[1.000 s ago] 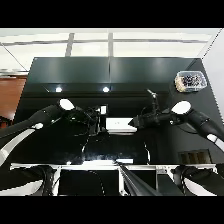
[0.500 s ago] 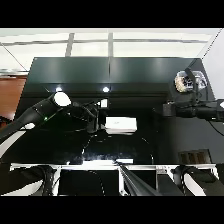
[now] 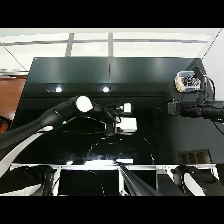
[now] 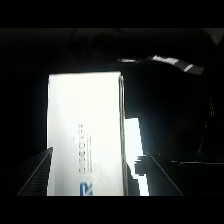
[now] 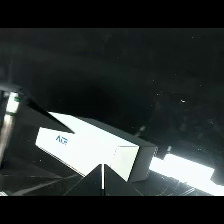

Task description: Fold the box and place the chain.

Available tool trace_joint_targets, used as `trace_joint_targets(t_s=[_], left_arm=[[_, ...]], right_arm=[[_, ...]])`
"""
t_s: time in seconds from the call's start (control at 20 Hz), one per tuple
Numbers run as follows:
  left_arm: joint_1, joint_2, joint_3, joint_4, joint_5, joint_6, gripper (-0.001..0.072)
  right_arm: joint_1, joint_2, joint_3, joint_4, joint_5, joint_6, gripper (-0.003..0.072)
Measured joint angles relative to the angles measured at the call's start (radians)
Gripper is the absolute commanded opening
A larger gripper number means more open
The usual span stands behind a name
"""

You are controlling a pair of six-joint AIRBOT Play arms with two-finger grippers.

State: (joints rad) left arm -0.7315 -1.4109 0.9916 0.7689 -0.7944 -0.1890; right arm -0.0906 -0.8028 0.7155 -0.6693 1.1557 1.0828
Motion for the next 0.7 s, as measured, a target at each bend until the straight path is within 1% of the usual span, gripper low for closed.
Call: trace_joint_targets(t_s=[0.25,0.7], left_arm=[[-0.027,-0.051,0.046,0.024,0.019,-0.034,0.0708],[-0.034,-0.074,0.059,0.027,0.023,-0.06,0.0709]], right_arm=[[-0.001,0.001,0.0,0.0,0.0,0.002,0.0023],[-0.001,0.001,0.0,0.0,0.0,0.002,0.0023]])
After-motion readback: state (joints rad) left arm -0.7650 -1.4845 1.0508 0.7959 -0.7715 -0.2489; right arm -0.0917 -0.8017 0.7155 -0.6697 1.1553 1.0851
